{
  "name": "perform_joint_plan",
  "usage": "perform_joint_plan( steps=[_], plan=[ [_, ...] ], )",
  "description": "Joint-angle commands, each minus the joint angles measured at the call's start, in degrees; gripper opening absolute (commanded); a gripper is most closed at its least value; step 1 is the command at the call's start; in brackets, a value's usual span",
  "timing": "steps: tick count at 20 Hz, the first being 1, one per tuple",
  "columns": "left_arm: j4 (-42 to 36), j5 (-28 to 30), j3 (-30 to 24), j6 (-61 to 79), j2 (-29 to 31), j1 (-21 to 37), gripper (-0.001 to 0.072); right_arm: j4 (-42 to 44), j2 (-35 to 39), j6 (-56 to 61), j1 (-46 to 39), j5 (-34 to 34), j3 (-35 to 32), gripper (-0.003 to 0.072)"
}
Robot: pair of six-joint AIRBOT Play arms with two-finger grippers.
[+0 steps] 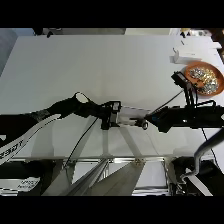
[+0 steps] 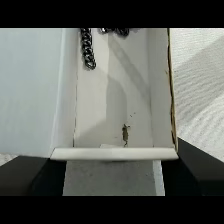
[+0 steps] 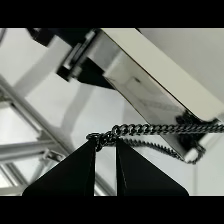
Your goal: Fold the box and place the chain.
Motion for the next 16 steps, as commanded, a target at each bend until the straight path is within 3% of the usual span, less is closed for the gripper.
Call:
perform_joint_plan(
  steps=[1, 16],
  plan=[
    [0.02, 0.02, 0.02, 0.02, 0.02, 0.02, 0.0363, 6.23, 0.22, -3.65, 0.0, -3.08, 0.07, 0.0016],
    [0.02, 0.02, 0.02, 0.02, 0.02, 0.02, 0.0363, 4.96, 3.08, -3.89, 0.0, -9.33, 0.07, 0.0016]
  ],
)
